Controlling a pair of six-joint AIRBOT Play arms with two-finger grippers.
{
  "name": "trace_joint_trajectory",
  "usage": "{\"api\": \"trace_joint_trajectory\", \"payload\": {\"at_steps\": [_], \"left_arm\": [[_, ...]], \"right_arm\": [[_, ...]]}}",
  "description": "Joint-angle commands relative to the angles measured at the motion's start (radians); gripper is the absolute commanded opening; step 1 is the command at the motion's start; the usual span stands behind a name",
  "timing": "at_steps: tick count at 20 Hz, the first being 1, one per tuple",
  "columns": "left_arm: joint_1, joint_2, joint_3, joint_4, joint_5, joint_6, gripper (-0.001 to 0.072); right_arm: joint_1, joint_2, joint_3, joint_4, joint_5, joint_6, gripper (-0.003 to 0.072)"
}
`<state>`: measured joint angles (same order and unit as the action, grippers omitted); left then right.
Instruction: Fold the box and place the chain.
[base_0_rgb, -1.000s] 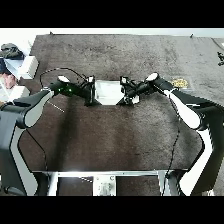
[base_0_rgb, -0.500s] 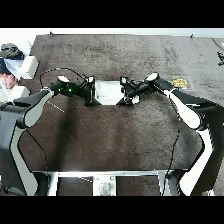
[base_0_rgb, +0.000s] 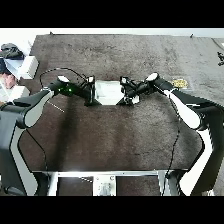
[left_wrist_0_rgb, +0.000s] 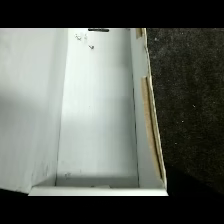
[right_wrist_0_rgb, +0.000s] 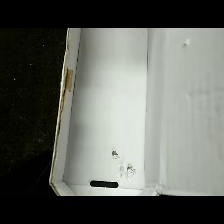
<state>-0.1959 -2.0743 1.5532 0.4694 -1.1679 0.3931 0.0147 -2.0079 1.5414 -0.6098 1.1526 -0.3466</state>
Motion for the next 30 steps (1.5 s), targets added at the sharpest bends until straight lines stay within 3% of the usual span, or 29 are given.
{"api": "trace_joint_trajectory", "payload": {"at_steps": [1,11,12,13,21,28,29,30], "left_arm": [[0.001,0.0,0.001,0.0,0.0,0.0,0.0124],[0.0,0.0,0.001,0.0,0.0,0.0,0.0123],[0.0,-0.001,0.001,0.0,0.0,0.0,0.0124],[0.001,-0.001,0.001,0.0,0.0,0.0,0.0124],[0.001,-0.001,0.001,0.0,0.001,0.0,0.0123],[0.001,-0.001,0.001,0.0,0.0,0.0,0.0124],[0.0,-0.001,0.001,0.0,0.0,0.0,0.0124],[0.0,-0.001,0.001,0.0,0.0,0.0,0.0123]], "right_arm": [[0.001,0.0,0.0,0.001,0.0,0.0,0.0331],[0.001,0.0,0.0,0.005,-0.001,0.0,0.0332],[0.001,0.003,0.0,0.006,-0.008,0.0,0.0407],[0.0,0.011,0.0,0.003,-0.012,-0.005,0.0606],[-0.008,0.074,0.0,-0.202,-0.017,0.039,0.0604],[-0.077,0.179,0.0,-0.197,-0.015,0.214,0.06],[-0.077,0.199,0.0,-0.191,-0.003,0.263,0.0575],[-0.072,0.215,0.0,-0.171,0.019,0.294,0.0422]]}}
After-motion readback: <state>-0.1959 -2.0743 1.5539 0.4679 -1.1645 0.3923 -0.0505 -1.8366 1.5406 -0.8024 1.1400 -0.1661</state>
